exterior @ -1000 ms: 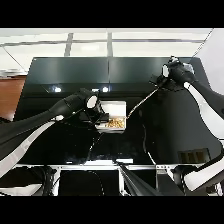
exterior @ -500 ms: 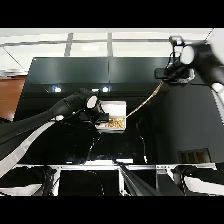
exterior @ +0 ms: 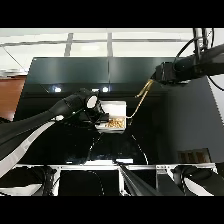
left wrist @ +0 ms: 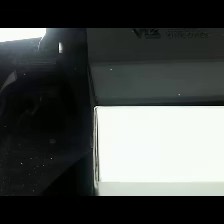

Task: Fold the box and place the chain.

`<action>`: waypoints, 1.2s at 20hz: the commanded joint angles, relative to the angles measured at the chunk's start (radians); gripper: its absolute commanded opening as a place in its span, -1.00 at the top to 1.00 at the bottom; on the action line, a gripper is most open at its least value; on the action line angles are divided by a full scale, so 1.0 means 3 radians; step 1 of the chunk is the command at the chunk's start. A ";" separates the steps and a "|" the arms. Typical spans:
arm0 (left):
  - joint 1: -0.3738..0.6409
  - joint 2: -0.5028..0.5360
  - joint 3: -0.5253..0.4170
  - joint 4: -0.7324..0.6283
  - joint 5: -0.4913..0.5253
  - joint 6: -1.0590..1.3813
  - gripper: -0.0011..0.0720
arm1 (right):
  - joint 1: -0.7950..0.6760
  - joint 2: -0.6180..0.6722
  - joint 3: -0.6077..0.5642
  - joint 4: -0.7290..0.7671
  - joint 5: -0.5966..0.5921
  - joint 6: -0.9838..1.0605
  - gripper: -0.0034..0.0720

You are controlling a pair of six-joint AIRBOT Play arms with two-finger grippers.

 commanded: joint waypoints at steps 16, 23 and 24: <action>0.0003 -0.0003 0.0003 0.0001 -0.0009 0.0000 0.90 | 0.0612 -0.0010 -0.0793 0.0984 -0.0785 -0.0278 0.86; 0.0003 -0.0003 0.0003 0.0003 -0.0008 0.0000 0.89 | 0.0787 -0.0460 -0.1672 0.0936 -0.1478 -0.0144 0.85; 0.0003 -0.0003 0.0003 0.0001 0.0003 0.0000 0.89 | 0.0786 -0.0470 -0.1672 0.0933 -0.1500 -0.0144 0.54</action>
